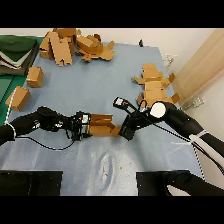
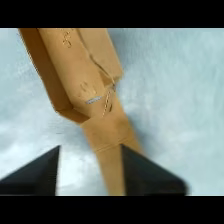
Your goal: Fold the box.
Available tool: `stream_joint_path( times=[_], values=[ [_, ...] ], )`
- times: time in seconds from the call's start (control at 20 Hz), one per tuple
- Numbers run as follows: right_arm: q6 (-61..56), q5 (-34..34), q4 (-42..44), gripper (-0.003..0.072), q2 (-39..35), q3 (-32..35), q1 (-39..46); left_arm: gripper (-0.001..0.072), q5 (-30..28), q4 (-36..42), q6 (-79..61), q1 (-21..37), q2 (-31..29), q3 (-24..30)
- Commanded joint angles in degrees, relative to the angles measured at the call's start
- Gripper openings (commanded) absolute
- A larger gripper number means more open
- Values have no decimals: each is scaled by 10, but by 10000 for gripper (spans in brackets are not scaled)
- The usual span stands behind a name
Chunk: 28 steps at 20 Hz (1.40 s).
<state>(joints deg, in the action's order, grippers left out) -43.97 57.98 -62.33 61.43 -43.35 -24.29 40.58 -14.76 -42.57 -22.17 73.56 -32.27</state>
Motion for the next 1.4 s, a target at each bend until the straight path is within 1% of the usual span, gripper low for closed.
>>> stream_joint_path(
  times=[0.0, 0.05, 0.15, 0.2, 0.25, 0.35, 0.45, 0.55, 0.75, 1.15, 1.35],
  values=[
    [-286, 33, 73, 7, -24, 0, -1, 381, 0, 0, 0, 0, 0, 0],
    [-297, 9, 125, 5, -23, 0, -1, 381, 0, 0, 0, 0, 0, 0],
    [-294, -72, 222, 4, -22, 0, -1, 381, 0, 0, 0, 0, 0, 0],
    [-287, -101, 262, 2, -16, -1, 0, 381, 0, 0, 0, 0, 0, 0],
    [-277, -113, 295, 2, -1, -2, 0, 382, 0, 0, 0, 0, 0, 0],
    [-249, -113, 355, 2, 45, -3, -1, 381, 0, 0, 0, 0, 0, 0],
    [-169, -116, 443, 2, 94, -7, -1, 381, 0, 0, 0, 0, 0, 0],
    [-126, -119, 495, 2, 138, -26, 0, 381, 0, 0, 0, 0, 0, 0],
    [-119, -130, 498, 2, 199, -60, -1, 381, 0, 0, 0, 0, 0, 0],
    [-114, -141, 491, 2, 268, -60, -1, 381, 0, 0, 0, 0, 0, 0],
    [-104, -169, 479, 3, 272, -60, 3, 381, 0, 0, 0, 0, 0, 0]
  ],
)
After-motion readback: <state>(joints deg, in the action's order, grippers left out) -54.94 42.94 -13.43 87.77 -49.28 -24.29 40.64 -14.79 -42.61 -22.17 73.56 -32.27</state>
